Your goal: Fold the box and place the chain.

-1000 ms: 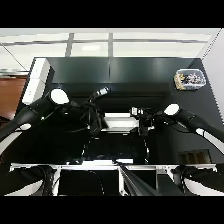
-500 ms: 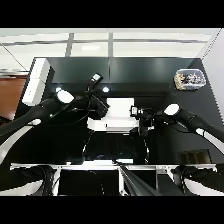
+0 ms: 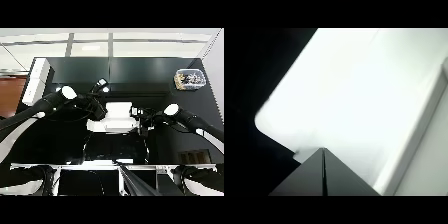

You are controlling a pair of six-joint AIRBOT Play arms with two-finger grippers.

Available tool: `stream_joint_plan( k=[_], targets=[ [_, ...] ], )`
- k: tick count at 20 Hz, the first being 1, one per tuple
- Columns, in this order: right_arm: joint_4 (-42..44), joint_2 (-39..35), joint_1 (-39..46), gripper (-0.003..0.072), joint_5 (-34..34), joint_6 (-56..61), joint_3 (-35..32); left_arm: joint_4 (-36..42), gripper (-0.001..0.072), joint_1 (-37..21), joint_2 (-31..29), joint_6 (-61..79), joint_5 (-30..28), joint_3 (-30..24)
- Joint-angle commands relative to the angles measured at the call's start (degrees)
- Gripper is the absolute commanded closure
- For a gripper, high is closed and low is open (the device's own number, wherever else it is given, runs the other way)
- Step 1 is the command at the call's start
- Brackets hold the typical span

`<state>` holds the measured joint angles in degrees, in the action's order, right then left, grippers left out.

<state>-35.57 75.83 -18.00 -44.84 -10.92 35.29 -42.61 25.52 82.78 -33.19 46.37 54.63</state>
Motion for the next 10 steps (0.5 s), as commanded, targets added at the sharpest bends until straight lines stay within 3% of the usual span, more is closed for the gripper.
stream_joint_plan(
  k=[1,3,6,7,8,9,10],
  targets=[
    [-0.02,0.0,0.02,0.0557,0.07,-0.04,-0.02,-2.03,0.0685,-2.4,-6.95,0.0,1.9,1.73],
    [-0.02,0.0,0.02,0.0557,0.07,-0.04,-0.02,-3.39,0.0685,-4.59,-11.56,-0.02,7.17,1.73],
    [-0.02,0.0,0.02,0.0556,0.04,-0.02,-0.04,-3.65,0.0678,-9.05,-14.51,1.46,20.79,1.46],
    [-0.02,0.0,0.02,0.0556,0.04,-0.02,-0.02,-3.61,0.0528,-10.32,-14.43,1.99,23.85,0.92],
    [-0.02,0.0,0.02,0.0557,0.04,-0.02,-0.02,-3.69,0.0115,-10.62,-14.43,2.14,23.89,-0.52],
    [-0.02,0.0,0.02,0.0556,0.04,-0.02,-0.04,-3.8,-0.0004,-10.47,-14.43,4.55,22.75,-2.34],
    [-0.02,0.0,0.02,0.0556,0.04,-0.02,-0.02,-4.79,-0.0004,-9.88,-14.43,11.37,21.4,-4.44]
  ],
)
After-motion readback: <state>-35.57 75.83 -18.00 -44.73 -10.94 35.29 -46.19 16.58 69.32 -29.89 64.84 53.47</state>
